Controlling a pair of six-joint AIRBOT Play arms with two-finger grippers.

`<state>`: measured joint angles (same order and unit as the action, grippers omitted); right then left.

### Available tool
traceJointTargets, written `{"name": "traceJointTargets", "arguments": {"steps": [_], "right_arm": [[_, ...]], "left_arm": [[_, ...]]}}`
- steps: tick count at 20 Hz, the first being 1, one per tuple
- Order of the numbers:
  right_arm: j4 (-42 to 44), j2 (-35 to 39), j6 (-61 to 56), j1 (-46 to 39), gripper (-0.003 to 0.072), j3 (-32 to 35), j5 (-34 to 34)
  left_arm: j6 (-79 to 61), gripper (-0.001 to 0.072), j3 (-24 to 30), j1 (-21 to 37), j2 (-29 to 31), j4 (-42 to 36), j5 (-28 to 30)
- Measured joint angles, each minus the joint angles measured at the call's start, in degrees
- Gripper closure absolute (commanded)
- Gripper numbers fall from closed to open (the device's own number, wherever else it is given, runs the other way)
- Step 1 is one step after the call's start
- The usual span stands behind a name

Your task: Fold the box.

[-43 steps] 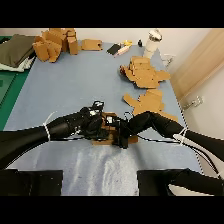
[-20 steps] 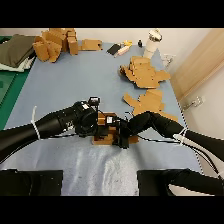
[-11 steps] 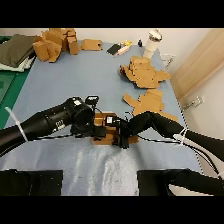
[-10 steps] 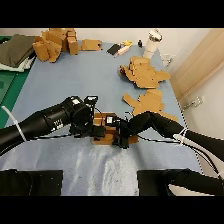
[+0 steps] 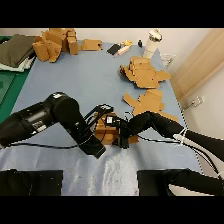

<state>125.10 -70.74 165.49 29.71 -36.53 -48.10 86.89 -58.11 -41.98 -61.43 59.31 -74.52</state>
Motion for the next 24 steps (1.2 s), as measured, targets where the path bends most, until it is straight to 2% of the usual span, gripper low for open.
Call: {"name": "traceJointTargets", "arguments": {"steps": [4, 5, 6, 7, 10, 12, 14, 18, 24], "right_arm": [[0.0, 0.0, 0.0, 0.0, 0.0183, 0.0, 0.0], [0.0, 0.0, 0.0, 0.0, 0.0183, 0.0, 0.0], [0.0, 0.0, 0.0, 0.0, 0.0183, 0.0, 0.0], [0.0, 0.0, 0.0, 0.0, 0.0183, 0.0, 0.0], [-0.2, 0.0, 0.0, 0.0, 0.0183, 0.0, 0.0], [-0.2, 0.0, 0.0, 0.0, 0.0183, 0.0, 0.0], [-0.3, 0.0, 0.0, 0.0, 0.0183, 0.0, 0.0], [-0.4, 0.0, 0.0, 0.0, 0.0183, 0.0, 0.0], [-0.4, 0.0, 0.0, 0.0, 0.0183, 0.0, 0.0]], "left_arm": [[-17.6, 0.0694, 0.2, 0.5, 3.2, -1.3, -0.2], [-21.8, 0.059, 0.7, 1.8, 3.7, -1.5, -0.4], [-25.2, 0.0247, 1.4, 3.5, 3.9, -1.5, 0.0], [-28.7, 0.0121, 2.7, 6.1, 4.2, -1.7, 1.3], [-40.8, 0.0116, 8.0, 14.4, 4.5, -4.0, 8.9], [-53.5, 0.001, 12.7, 18.6, 4.3, -7.8, 13.2], [-69.5, 0.0009, 17.5, 21.6, 3.3, -12.6, 16.8], [-87.9, 0.001, 23.4, 25.2, -0.7, -20.3, 24.0], [-98.4, 0.0009, 25.5, 26.5, -5.8, -27.0, 30.0]]}}
